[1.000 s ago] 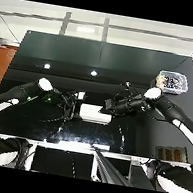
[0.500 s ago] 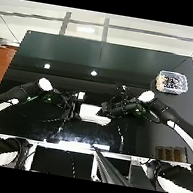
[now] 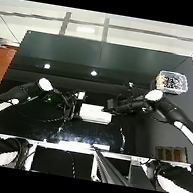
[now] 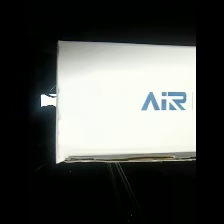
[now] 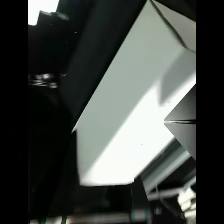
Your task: Fold the box and place the chain.
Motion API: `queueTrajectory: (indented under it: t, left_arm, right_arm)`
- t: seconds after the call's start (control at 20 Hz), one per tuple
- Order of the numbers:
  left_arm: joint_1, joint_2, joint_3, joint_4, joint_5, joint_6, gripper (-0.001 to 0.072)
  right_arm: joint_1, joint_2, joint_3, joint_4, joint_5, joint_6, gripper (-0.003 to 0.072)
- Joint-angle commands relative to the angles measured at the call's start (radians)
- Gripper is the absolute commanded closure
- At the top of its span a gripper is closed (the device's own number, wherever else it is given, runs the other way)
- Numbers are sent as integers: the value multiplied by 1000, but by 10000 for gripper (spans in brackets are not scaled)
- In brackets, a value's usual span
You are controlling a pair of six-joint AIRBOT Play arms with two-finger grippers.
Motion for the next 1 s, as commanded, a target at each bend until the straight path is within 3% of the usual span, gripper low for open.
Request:
queueTrajectory:
  t: [0.0, 0.05, 0.1, 0.15, 0.5, 0.6, 0.75, 0.95]
  left_arm:
    - [0, 0, 0, 3, -2, 3, 247]
    - [1, 2, 0, 3, -4, 2, 206]
    - [3, 5, 0, 4, -6, -4, 44]
    - [3, 16, 0, 4, -3, -29, -3]
    - [3, 255, 2, 237, -33, -416, -4]
    - [0, 347, 17, 250, -111, -564, -4]
    - [0, 457, 20, 249, -124, -608, -4]
    - [-5, 417, 48, 185, -40, -604, -4]
  right_arm:
    - [-103, 102, 1, 8, 62, -4, 666]
    - [-148, 140, 1, 7, 78, -4, 666]
    - [-192, 175, 1, 2, 91, -3, 666]
    - [-240, 209, 1, -5, 114, -3, 666]
    - [-475, 341, 1, -103, 219, -4, 665]
    - [-488, 347, 1, -119, 232, -21, 665]
    - [-487, 347, 1, -119, 234, -42, 666]
    - [-487, 347, 1, -119, 232, -51, 665]
